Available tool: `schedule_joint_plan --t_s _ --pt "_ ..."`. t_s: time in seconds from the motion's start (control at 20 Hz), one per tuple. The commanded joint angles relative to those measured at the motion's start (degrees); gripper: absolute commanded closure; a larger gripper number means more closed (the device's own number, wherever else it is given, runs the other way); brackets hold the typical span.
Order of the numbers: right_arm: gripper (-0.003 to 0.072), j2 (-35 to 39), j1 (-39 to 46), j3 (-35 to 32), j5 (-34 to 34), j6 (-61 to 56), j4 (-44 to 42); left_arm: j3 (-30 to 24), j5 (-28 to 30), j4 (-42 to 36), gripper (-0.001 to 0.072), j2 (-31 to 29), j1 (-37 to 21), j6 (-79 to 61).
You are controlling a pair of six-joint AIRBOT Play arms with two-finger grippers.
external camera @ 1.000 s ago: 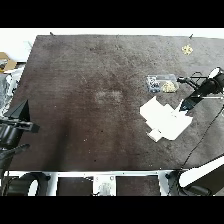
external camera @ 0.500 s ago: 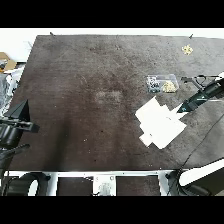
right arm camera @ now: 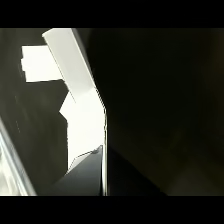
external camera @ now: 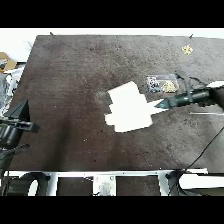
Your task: Fold the box and place the chain.
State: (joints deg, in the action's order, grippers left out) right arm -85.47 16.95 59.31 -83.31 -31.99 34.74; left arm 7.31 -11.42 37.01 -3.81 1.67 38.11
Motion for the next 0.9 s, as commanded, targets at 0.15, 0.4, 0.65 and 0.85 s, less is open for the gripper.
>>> schedule_joint_plan --t_s 0.15,0.4,0.65,0.85 --pt "0.0684 1.81 -19.65 -9.77 31.08 -3.39 -19.17 0.02 1.31 0.0 0.0699 -0.04 0.0 -0.02" --pt "0.0684 0.2 -26.91 -9.99 46.8 0.42 -19.17 0.04 -3.37 -0.13 0.0445 -0.04 0.0 -0.33" --pt "0.0683 0.09 -29.46 -11.17 52.09 4.59 -19.54 0.07 -10.71 -3.72 0.0187 0.02 0.0 -2.64" --pt "0.0684 0.09 -29.75 -11.52 54.64 5.46 -19.58 0.79 -13.68 -8.17 0.0247 0.02 0.0 -2.64"
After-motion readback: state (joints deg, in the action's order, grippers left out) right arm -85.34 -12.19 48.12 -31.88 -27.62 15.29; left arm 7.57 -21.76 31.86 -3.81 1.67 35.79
